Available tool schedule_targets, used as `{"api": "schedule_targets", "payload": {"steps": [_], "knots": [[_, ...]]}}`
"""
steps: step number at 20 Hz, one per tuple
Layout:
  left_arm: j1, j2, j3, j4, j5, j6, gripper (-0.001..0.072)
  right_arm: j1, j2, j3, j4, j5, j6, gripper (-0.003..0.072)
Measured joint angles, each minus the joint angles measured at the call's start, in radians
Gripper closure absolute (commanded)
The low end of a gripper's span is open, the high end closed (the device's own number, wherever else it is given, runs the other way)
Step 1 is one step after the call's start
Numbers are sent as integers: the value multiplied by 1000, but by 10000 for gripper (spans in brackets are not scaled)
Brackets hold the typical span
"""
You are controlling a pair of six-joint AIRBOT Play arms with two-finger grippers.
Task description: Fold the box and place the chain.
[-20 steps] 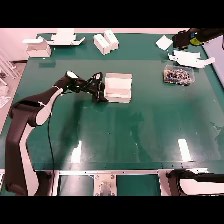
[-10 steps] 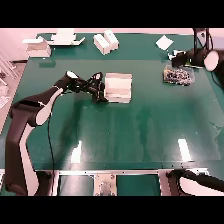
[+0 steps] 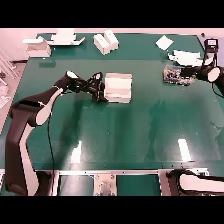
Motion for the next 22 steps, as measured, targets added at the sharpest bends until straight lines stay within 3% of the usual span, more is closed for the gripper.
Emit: {"api": "schedule_targets", "payload": {"steps": [12, 22], "knots": [[0, 0, 0, 0, 0, 0, 305, -23, -409, 479, 167, 278, -148, 254], [0, 0, 0, 0, 0, 0, 305, -23, -507, 558, 180, 344, -148, 255]]}}
